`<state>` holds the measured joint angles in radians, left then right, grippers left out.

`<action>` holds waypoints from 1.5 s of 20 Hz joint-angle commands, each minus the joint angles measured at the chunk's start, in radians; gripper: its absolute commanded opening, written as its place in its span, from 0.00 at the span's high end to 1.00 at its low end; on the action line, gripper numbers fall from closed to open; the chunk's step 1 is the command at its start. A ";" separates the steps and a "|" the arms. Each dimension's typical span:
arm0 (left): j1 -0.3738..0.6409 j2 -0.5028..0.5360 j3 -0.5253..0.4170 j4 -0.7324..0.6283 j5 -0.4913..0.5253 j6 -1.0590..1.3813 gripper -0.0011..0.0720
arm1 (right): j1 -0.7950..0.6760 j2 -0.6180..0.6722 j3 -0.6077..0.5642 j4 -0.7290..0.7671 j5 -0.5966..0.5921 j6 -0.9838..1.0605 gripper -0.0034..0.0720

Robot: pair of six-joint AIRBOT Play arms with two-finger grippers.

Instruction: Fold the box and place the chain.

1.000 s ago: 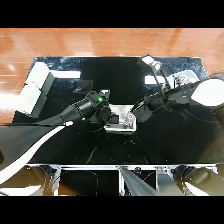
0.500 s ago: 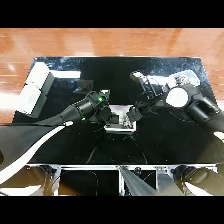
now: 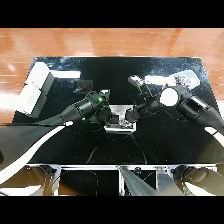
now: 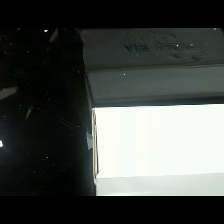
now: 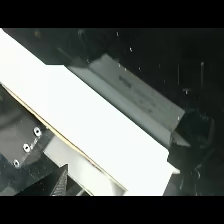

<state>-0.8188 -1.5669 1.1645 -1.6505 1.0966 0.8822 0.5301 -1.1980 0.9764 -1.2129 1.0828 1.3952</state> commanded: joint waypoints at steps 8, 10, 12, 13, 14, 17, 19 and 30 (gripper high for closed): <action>0.000 0.000 0.001 0.023 0.002 0.000 0.96 | -0.410 0.246 -0.160 -0.139 0.245 -0.022 0.25; 0.000 0.000 0.002 0.043 0.002 -0.002 0.96 | -0.472 0.248 -0.211 -0.046 0.212 -0.005 0.25; 0.000 0.001 0.003 0.045 0.003 -0.023 0.96 | -0.472 0.247 -0.220 0.021 0.170 -0.009 0.25; 0.000 0.001 0.010 0.044 0.005 -0.023 0.96 | -0.472 0.247 -0.220 0.032 0.167 -0.009 0.25; -0.002 0.001 0.020 0.042 0.014 -0.023 0.96 | -0.472 0.247 -0.220 0.031 0.169 -0.008 0.25; -0.003 0.001 0.060 0.062 0.031 -0.014 0.96 | -0.472 0.247 -0.220 0.034 0.227 -0.008 0.25; -0.003 0.000 0.070 0.081 0.021 -0.014 0.96 | -0.472 0.247 -0.220 0.034 0.249 -0.008 0.25; -0.002 -0.006 0.070 0.080 0.025 -0.014 0.96 | -0.472 0.247 -0.220 0.034 0.167 -0.009 0.25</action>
<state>-0.8219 -1.5707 1.2335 -1.5719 1.1225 0.8680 0.0586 -0.9516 0.7563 -1.1801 1.2869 1.3872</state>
